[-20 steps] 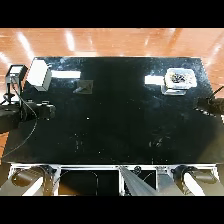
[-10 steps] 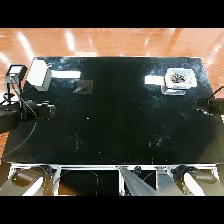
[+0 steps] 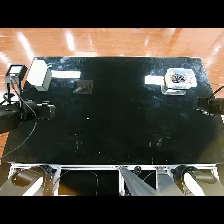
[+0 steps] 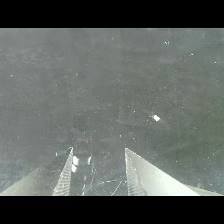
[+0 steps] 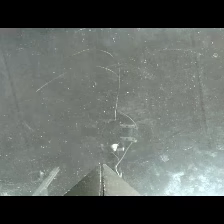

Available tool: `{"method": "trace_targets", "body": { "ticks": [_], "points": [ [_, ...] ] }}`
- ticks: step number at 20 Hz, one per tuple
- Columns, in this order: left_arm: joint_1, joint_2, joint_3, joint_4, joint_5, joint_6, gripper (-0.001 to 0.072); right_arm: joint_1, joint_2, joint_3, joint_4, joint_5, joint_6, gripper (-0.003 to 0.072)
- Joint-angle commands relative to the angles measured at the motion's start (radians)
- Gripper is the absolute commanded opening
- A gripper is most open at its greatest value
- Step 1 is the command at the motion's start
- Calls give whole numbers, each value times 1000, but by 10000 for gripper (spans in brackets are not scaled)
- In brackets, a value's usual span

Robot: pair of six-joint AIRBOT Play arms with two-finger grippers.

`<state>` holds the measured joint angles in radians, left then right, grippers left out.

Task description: Fold the box and place the chain.

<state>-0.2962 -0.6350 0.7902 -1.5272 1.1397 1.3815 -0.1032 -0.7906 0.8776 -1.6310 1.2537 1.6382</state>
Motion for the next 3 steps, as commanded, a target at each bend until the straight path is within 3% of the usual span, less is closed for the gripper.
{"method": "trace_targets", "body": {
  "ticks": [1,3],
  "points": [
    [0,1,0,0,0,0,431,-1,0,0,0,0,0,36],
    [0,1,0,0,0,0,431,-1,0,0,0,0,0,36]
  ]
}}
